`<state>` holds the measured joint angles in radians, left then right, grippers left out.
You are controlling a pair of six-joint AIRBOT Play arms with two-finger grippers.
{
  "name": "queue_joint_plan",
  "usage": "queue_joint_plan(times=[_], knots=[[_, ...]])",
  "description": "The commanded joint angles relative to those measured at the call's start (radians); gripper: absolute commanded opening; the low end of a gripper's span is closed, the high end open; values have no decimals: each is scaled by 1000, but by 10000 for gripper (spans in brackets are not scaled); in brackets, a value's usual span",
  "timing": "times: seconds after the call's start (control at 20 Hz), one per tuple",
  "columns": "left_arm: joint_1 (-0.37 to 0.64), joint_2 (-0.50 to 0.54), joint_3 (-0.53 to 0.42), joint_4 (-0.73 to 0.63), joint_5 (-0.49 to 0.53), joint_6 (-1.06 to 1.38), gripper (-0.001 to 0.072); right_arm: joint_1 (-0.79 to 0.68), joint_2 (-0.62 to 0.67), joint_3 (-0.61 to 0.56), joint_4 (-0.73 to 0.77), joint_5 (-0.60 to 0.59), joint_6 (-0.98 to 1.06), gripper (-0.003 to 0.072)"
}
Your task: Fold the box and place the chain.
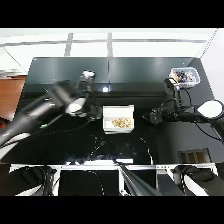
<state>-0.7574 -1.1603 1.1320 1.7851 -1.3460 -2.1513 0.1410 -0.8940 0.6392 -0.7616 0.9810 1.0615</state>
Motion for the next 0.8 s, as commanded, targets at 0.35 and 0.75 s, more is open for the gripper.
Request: queue_joint_plan(times=[0.35, 0.75], knots=[[601, 233, -591, -864, 538, 571, 487, -1, 0, 0, 0, -63, 1, 336], [543, 106, -581, -1210, 456, 2004, 713, -1, 0, 0, 0, -61, 1, 335]])
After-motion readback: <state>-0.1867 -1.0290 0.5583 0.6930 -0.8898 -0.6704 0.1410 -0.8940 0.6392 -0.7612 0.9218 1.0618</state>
